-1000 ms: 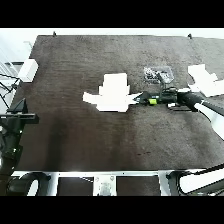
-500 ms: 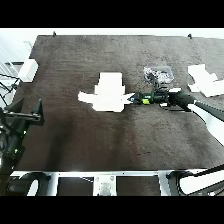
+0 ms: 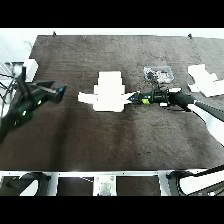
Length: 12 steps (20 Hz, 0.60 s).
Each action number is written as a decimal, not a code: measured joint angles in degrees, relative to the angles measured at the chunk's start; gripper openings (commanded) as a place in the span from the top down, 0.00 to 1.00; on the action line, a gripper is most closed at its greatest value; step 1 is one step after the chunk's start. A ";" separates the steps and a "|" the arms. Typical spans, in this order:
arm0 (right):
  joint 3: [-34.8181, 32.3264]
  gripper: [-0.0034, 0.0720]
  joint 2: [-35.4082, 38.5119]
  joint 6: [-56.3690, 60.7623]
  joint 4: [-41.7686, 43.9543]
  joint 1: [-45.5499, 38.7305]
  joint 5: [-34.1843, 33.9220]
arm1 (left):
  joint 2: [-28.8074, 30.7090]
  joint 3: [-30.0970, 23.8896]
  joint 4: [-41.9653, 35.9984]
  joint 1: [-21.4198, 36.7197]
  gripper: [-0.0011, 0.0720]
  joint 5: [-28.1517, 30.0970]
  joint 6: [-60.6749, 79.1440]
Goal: Fold the box and place the chain.
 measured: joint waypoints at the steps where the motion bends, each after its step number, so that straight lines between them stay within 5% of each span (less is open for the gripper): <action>1: 0.02 0.95 0.00 -1.07 -0.02 0.00 -0.15 | -5.66 4.85 2.56 0.00 0.10 -4.13 -3.34; 7: -0.02 0.95 0.02 -3.87 -0.02 0.15 -1.51 | -33.94 35.01 16.72 -0.26 0.10 -27.19 -23.54; 12: -1.07 0.95 0.13 -4.79 1.81 1.81 -3.43 | -49.03 55.15 27.45 -3.28 0.10 -38.23 -32.09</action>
